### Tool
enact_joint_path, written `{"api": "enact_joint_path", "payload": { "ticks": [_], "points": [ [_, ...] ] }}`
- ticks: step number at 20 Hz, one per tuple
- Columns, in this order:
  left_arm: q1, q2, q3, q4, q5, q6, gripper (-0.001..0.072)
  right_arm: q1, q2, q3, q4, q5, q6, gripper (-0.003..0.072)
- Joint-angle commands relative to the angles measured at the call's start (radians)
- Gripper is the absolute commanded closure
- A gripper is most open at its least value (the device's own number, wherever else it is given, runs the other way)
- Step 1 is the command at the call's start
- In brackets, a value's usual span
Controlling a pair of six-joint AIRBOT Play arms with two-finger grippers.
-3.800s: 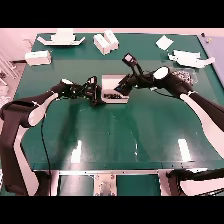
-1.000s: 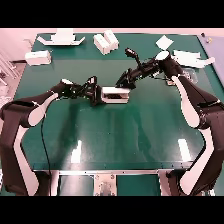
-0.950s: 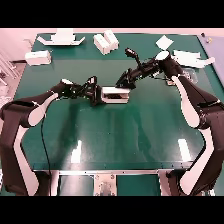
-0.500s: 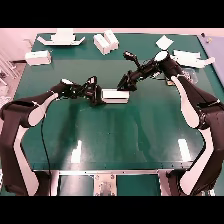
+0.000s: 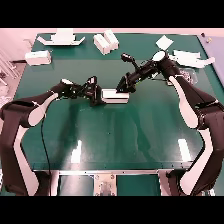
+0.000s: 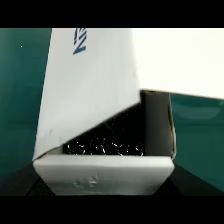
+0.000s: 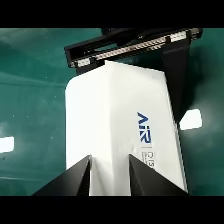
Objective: Fold the box and place the chain.
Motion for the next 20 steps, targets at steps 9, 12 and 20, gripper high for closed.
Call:
{"api": "enact_joint_path", "payload": {
  "ticks": [9, 12, 20],
  "points": [
    [0.001, 0.001, 0.001, 0.000, 0.000, 0.000, 0.0184, 0.003, -0.008, 0.000, -0.062, -0.060, -0.002, 0.0390],
    [0.000, 0.001, 0.001, 0.000, 0.000, 0.000, 0.0184, 0.005, -0.007, 0.000, -0.060, -0.067, -0.002, 0.0390],
    [0.000, 0.001, 0.001, 0.000, 0.000, 0.000, 0.0184, 0.008, -0.008, 0.052, -0.017, -0.069, -0.002, 0.0391]
  ]
}}
